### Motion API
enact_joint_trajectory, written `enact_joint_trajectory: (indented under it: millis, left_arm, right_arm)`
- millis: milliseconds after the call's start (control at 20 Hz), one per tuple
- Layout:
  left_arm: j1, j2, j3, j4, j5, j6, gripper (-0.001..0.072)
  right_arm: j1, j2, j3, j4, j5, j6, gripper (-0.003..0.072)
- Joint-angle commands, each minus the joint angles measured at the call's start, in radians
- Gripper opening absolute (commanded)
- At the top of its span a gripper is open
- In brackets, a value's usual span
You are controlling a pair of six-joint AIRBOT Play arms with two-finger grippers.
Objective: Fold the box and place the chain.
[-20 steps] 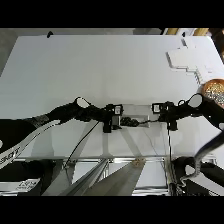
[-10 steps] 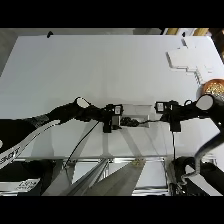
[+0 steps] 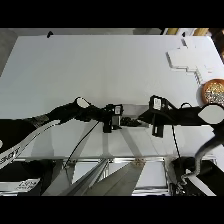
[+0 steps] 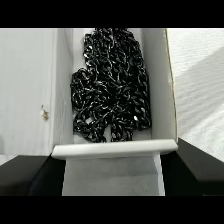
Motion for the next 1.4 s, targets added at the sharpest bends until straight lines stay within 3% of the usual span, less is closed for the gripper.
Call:
enact_joint_trajectory:
  millis: [0,150,300,450,700,900,1100,1350]
  left_arm:
    - [0.001,0.001,0.000,0.000,0.001,0.000,0.0274]
    - [0.001,0.001,0.000,0.000,0.000,0.000,0.0274]
    - [0.001,0.001,0.000,0.000,0.000,0.000,0.0274]
    - [0.001,0.001,0.000,0.000,0.000,0.000,0.0274]
    - [0.001,0.001,0.000,0.000,0.001,0.000,0.0274]
    - [0.001,0.001,0.000,0.000,0.000,0.000,0.0274]
    - [0.001,0.001,0.000,0.000,0.000,0.000,0.0274]
    - [0.001,0.001,0.000,0.000,0.000,0.000,0.0274]
  right_arm:
    - [0.159,-0.009,0.001,0.049,-0.206,0.094,0.0012]
    - [0.226,-0.067,0.001,0.044,-0.285,0.098,0.0013]
    - [0.232,-0.138,0.001,0.041,-0.278,0.100,0.0015]
    - [0.231,-0.143,0.002,0.010,-0.282,0.100,0.0200]
    - [0.180,-0.009,0.022,-0.253,-0.158,0.182,0.0167]
    - [-0.042,0.081,0.021,-0.391,-0.038,0.185,0.0165]
    - [-0.220,0.006,0.017,-0.396,0.013,-0.005,0.0160]
    - [-0.251,-0.156,0.017,-0.507,0.009,-0.128,0.0160]
